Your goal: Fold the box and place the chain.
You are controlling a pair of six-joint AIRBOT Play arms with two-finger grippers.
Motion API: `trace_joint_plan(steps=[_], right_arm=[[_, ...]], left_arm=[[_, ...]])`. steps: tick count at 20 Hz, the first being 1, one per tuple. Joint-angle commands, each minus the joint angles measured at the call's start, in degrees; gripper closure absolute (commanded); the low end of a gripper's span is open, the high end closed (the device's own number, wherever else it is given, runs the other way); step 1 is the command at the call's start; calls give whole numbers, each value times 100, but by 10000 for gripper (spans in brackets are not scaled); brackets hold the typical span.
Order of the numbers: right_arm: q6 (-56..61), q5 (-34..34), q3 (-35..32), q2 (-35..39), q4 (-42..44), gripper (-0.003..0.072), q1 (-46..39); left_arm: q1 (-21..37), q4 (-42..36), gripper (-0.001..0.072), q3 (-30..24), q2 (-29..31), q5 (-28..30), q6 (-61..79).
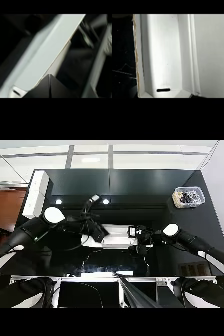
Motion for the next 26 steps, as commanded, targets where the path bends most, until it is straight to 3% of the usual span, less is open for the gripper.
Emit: trace_joint_plan(steps=[1, 6, 11, 16, 19, 21, 22, 24, 26], right_arm=[[0, 0, -2, -4, 0, 201, 7], [0, -2, -4, -4, 0, 201, 7], [0, -2, -2, -4, 0, 201, 7], [0, -4, -4, -4, 0, 201, 7], [0, -4, -2, -4, 0, 201, 7], [0, -2, -4, -4, 0, 201, 7], [2, -2, -2, -4, 0, 201, 7], [2, -2, -2, -4, 0, 200, 7], [2, -7, -4, -4, 0, 201, 7]], left_arm=[[-11, -293, 683, -42, -192, 1469, 111], [-140, 748, 683, 205, -962, 1029, -101], [-188, 1207, 682, 424, -1213, 173, -42], [-37, 2109, 682, 881, -782, -96, -114], [275, 2341, 666, 837, -199, -914, -33], [411, 2234, 630, 651, 146, -1615, 772], [417, 2251, 525, 470, 280, -1672, 922], [407, 2319, -11, 92, 306, -1515, 1534], [404, 2345, -8, -271, 216, -1097, 2555]])
